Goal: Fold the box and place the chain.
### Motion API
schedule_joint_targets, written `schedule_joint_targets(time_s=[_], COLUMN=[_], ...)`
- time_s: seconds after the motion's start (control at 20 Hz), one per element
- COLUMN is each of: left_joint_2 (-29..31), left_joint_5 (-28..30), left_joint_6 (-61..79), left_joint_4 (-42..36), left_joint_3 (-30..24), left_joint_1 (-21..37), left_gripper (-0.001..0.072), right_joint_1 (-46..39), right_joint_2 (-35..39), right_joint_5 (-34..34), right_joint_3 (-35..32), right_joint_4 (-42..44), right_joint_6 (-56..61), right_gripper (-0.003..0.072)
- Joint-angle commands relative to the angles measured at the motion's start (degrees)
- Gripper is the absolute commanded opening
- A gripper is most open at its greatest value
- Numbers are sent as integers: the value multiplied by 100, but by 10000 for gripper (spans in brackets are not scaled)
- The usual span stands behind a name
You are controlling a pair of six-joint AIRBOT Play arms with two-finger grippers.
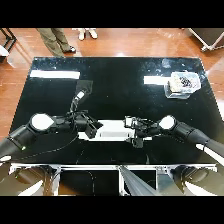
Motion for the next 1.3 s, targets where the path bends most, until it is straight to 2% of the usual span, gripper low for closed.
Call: schedule_joint_targets(time_s=[0.0,0.25,0.5,0.7,1.0,1.25], left_joint_2=[-184,-553,-997,-1161,-1102,-372], left_joint_5=[984,1534,1480,1185,879,354], left_joint_6=[-9,-15,-15,-13,-13,-17], left_joint_4=[-146,-146,-146,-138,247,1016], left_joint_3=[-13,-11,-11,-13,79,136], left_joint_1=[-249,-293,-295,-293,-136,417], left_gripper=[20,20,20,20,20,20], right_joint_1=[0,0,0,0,0,0], right_joint_2=[-2,-2,-2,-2,-2,-2], right_joint_5=[0,0,2,0,0,4], right_joint_3=[-2,-2,-2,-2,-2,-2], right_joint_4=[2,2,2,2,2,2], right_joint_6=[0,0,2,2,2,2], right_gripper=[330,330,330,330,330,330])
